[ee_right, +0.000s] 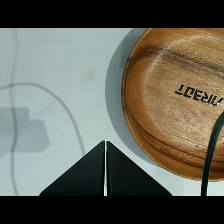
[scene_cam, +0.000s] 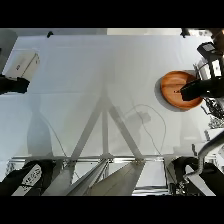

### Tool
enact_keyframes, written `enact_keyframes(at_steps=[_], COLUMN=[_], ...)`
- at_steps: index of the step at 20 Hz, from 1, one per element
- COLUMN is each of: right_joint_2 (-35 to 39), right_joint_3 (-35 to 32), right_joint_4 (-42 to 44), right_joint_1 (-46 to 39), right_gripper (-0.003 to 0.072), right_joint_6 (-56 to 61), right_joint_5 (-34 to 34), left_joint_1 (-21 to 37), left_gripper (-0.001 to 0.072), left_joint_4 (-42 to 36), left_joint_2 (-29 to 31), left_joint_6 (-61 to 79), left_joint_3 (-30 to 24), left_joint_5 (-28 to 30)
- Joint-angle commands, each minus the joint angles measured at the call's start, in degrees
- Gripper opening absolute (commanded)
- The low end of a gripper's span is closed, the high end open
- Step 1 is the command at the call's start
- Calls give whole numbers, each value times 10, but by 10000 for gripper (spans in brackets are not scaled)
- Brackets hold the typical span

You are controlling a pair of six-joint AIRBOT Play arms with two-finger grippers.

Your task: Fold the box and place the chain.

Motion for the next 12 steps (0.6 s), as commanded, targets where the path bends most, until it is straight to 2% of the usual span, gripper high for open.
enact_keyframes(at_steps=[1, 4, 8, 9, 10, 11, 12], right_joint_2=[0, 0, 0, 0, 0, 0, 0], right_joint_3=[0, 0, 0, 0, 0, 0, 0], right_joint_4=[5, 18, 42, 43, 43, 43, 43], right_joint_1=[0, 0, 0, 0, 0, 0, 0], right_gripper=[17, 17, 18, 18, 18, 18, 18], right_joint_6=[0, 0, 0, 0, 0, 0, 0], right_joint_5=[-23, -53, -54, -54, -54, -54, -54], left_joint_1=[10, -16, -16, -16, -16, -16, -16], left_gripper=[5, 5, 17, 83, 251, 497, 652], left_joint_4=[-152, -126, -127, -127, -126, -119, -113], left_joint_2=[-36, -107, -186, -195, -197, -193, -185], left_joint_6=[82, 81, 81, 82, 82, 82, 82], left_joint_3=[-52, -91, -93, -93, -93, -93, -93], left_joint_5=[59, 93, 98, 98, 96, 95, 94])
